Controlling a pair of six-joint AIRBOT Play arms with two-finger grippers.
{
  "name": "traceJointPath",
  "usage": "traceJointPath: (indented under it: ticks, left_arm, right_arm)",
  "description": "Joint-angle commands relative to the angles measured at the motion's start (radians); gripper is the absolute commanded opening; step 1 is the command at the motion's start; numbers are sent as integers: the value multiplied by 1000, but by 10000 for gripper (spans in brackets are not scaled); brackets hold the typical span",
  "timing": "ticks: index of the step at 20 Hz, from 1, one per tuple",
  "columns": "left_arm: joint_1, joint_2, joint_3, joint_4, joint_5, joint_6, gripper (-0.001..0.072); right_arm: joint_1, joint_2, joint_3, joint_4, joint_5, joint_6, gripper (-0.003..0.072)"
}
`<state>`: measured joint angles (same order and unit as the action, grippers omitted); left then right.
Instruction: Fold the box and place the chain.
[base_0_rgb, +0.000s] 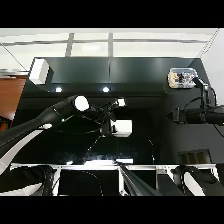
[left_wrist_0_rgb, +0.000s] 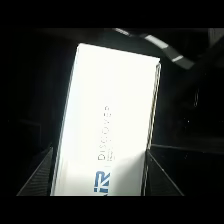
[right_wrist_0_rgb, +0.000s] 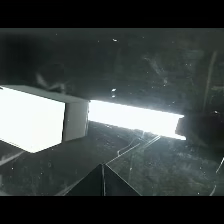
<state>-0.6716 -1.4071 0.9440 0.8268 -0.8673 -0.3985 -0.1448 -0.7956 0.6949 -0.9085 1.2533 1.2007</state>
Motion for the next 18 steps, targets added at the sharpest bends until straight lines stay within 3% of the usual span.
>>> traceJointPath:
  ticks: [1, 9, 18]
  left_arm:
    - [-7, -3, 2, 15, -6, 35, 711]
    - [-28, -1, 4, 34, 20, 35, 712]
    - [-18, 2, 35, 37, -61, 28, 712]
  right_arm:
    - [-1, 0, -1, 0, -5, 0, 6]
    - [-1, 0, -1, 0, -4, 0, 6]
    - [-1, 0, -1, 0, -1, 0, 6]
